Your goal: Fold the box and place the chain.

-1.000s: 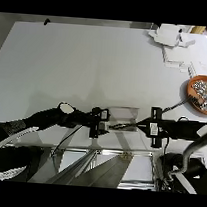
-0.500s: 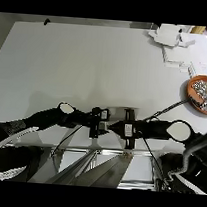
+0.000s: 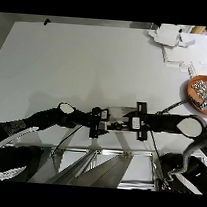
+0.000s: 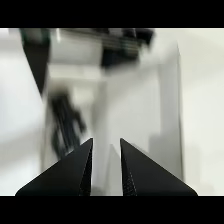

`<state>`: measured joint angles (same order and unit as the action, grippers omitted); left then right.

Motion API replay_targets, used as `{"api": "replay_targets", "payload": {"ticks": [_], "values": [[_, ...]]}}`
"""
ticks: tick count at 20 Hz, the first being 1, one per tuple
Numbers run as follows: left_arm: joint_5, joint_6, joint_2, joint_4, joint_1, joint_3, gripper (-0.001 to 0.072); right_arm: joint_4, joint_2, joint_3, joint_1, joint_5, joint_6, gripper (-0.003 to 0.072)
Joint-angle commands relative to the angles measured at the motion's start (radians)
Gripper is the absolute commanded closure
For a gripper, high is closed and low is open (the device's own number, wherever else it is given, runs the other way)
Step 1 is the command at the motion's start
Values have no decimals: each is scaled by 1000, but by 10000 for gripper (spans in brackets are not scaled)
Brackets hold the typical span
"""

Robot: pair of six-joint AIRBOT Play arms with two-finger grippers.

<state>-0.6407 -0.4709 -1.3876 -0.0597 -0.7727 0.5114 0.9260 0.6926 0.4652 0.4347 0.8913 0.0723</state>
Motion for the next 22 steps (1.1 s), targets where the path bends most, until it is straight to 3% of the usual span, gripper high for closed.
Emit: {"api": "replay_targets", "payload": {"ticks": [1, 4, 11, 22], "values": [[0, 0, 1, 0, -1, 0, 501, 269, -35, 5, -205, 141, -9, 490], [0, 0, 1, 0, -1, 0, 501, 296, 53, -6, -309, 124, -56, 490], [0, 0, 1, 0, -1, 0, 501, 241, 274, -6, -309, 84, -109, 510], [0, 0, 1, 0, -1, 0, 501, 153, 334, -12, -309, 113, -215, 510]]}}
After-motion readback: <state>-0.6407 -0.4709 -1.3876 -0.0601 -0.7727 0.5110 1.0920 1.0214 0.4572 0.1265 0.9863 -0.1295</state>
